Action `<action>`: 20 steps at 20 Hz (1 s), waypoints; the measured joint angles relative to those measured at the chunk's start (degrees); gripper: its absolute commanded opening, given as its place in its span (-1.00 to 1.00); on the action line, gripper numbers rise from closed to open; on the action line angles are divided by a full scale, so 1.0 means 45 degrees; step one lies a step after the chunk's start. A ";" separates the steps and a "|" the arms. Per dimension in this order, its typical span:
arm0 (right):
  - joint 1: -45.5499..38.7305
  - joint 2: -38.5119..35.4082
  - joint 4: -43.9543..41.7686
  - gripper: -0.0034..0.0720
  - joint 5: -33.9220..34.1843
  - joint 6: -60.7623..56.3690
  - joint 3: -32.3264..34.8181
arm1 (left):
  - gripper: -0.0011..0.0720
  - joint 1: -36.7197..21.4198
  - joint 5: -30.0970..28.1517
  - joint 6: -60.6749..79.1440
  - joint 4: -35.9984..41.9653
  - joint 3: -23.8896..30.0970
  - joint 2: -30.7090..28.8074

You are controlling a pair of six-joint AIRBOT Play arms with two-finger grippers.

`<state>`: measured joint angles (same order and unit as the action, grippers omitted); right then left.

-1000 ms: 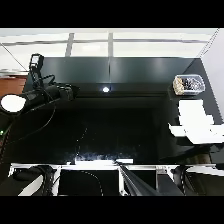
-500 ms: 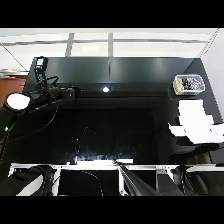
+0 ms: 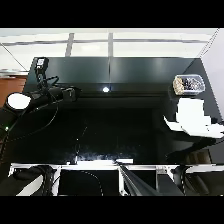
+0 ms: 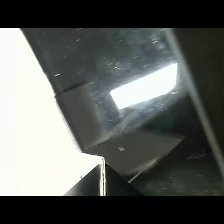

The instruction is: Fold the box and place the chain.

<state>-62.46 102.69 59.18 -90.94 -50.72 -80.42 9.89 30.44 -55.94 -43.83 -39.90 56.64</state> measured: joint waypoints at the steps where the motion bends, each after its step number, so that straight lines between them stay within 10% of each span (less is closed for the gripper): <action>1: 0.0068 -0.0121 -0.0185 -0.84 -0.0029 0.0019 0.0121 | 0.97 0.0000 0.0000 0.0000 -0.0005 0.0000 0.0000; 11: 0.2293 -0.3356 -0.3789 -0.84 -0.0355 0.0228 0.4333 | 0.97 0.0015 0.0554 -0.0005 0.0845 0.0000 0.0000; 20: 0.9058 -0.9394 -0.7796 -0.84 0.5377 -0.0175 1.0496 | 0.97 0.0015 0.2302 -0.0005 0.1511 0.0044 0.0000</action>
<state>-21.69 60.42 24.10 -66.74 -51.51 -33.19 9.96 40.80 -55.96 -37.04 -39.70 56.64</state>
